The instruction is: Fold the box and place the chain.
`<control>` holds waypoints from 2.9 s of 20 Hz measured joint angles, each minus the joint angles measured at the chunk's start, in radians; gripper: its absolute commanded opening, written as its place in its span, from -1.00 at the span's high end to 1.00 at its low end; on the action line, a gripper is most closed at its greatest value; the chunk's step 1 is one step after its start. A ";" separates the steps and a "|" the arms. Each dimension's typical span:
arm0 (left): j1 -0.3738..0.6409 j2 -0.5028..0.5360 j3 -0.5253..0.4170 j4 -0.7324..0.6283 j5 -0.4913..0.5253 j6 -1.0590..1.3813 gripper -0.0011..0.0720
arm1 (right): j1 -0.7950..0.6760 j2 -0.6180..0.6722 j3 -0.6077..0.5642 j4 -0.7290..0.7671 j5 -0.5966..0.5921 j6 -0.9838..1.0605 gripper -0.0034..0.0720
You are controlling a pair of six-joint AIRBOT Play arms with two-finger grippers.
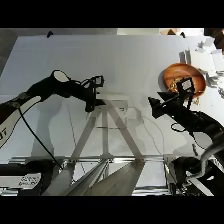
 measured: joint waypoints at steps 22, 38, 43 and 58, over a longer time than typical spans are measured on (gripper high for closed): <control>-0.011 -0.064 0.000 -0.045 0.079 0.080 0.96 | 0.000 0.000 0.000 0.003 0.000 0.000 -0.36; -0.021 -0.110 0.000 -0.095 0.037 0.133 0.94 | 0.000 0.000 0.000 0.004 -0.002 0.000 -0.37; -0.022 -0.108 0.000 -0.094 0.036 0.129 0.94 | 0.006 0.015 0.003 0.030 -0.006 -0.011 -0.38; -0.022 -0.108 0.000 -0.097 0.032 0.126 0.94 | 0.282 0.045 0.029 0.054 0.259 -0.710 -0.26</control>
